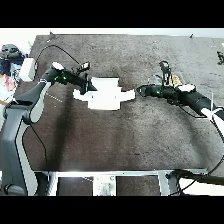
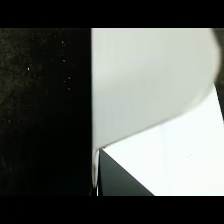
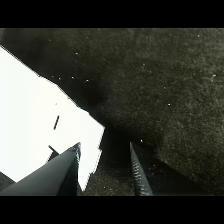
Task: Fold the box and place the chain.
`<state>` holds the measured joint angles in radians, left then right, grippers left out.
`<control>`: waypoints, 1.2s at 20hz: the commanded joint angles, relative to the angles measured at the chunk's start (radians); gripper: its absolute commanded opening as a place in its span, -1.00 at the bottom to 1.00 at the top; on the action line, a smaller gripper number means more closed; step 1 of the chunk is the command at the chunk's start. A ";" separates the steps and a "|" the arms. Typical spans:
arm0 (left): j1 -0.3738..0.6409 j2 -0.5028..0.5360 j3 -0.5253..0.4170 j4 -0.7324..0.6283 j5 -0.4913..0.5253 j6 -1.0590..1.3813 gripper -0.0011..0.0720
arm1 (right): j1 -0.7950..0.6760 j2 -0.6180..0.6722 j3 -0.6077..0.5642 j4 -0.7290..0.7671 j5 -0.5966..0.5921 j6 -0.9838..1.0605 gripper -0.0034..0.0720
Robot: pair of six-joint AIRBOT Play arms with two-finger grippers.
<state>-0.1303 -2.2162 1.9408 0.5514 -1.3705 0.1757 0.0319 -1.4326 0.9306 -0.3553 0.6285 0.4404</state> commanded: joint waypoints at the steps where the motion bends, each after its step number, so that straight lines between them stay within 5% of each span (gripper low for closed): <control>1: 0.001 -0.001 -0.023 -0.003 0.032 0.017 -0.95 | 0.000 0.000 0.000 -0.018 0.000 0.000 0.04; 17: 0.001 -0.003 -0.039 -0.012 0.048 0.016 -0.94 | 0.091 0.000 0.000 -0.053 0.004 -0.455 0.05; 18: 0.001 -0.003 -0.039 -0.013 0.045 0.016 -0.94 | 0.107 0.000 0.000 -0.053 0.004 -0.507 0.09; 19: 0.001 -0.003 -0.039 -0.013 0.042 0.016 -0.94 | 0.125 0.000 0.000 -0.053 0.003 -0.547 0.50; 20: 0.001 -0.003 -0.039 -0.013 0.043 0.016 -0.94 | 0.143 0.000 0.000 -0.053 0.004 -0.585 0.70; 24: 0.001 -0.003 -0.039 -0.013 0.044 0.016 -0.94 | 0.210 -0.018 0.000 -0.053 0.003 -0.711 0.69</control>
<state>-0.1299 -2.2189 1.9022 0.5385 -1.3247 0.1921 0.1978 -1.4399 0.9306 -0.4084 0.6323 -0.1474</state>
